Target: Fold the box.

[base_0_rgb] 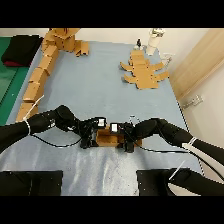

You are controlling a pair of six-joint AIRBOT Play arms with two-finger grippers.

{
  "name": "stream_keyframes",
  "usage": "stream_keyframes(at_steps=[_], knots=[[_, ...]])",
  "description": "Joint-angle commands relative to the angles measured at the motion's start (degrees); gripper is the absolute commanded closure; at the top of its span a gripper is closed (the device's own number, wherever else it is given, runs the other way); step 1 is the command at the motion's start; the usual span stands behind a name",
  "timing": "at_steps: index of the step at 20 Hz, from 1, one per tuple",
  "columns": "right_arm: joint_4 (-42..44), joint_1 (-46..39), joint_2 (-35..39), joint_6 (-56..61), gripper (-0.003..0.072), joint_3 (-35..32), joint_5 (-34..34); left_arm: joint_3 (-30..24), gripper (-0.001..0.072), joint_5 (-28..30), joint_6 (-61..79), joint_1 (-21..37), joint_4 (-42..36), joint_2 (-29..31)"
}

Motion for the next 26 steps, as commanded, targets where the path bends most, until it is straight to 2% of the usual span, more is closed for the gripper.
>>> stream_keyframes(at_steps=[1, 19, 21, 22, 24, 26], knots=[[0.0, 0.0, 0.0, 0.0, 0.0183, 0.0, 0.0, -0.1, 0.0367, -1.1, 0.1, 0.1, 0.2, 0.0], [-1.7, -0.2, 0.0, 0.0, 0.0183, 0.0, 0.0, -0.1, 0.0366, -1.1, 0.1, 0.0, 0.1, 0.0], [0.5, -0.2, 0.0, 0.0, 0.0179, 0.0, -0.4, -0.1, 0.0367, -1.1, 0.1, 0.0, 0.1, 0.0], [1.3, -0.2, 0.4, 0.1, -0.0034, 0.3, -0.8, -0.1, 0.0367, -1.1, 0.1, 0.0, 0.1, 0.0], [0.1, -0.2, 2.2, 2.1, -0.0034, 1.1, -1.5, -0.1, 0.0367, -1.1, 0.1, 0.0, 0.1, 0.0], [-7.0, -0.7, 5.5, 10.2, -0.0034, 1.0, -1.9, -0.1, 0.0367, -1.1, 0.1, 0.0, 0.1, 0.0]])
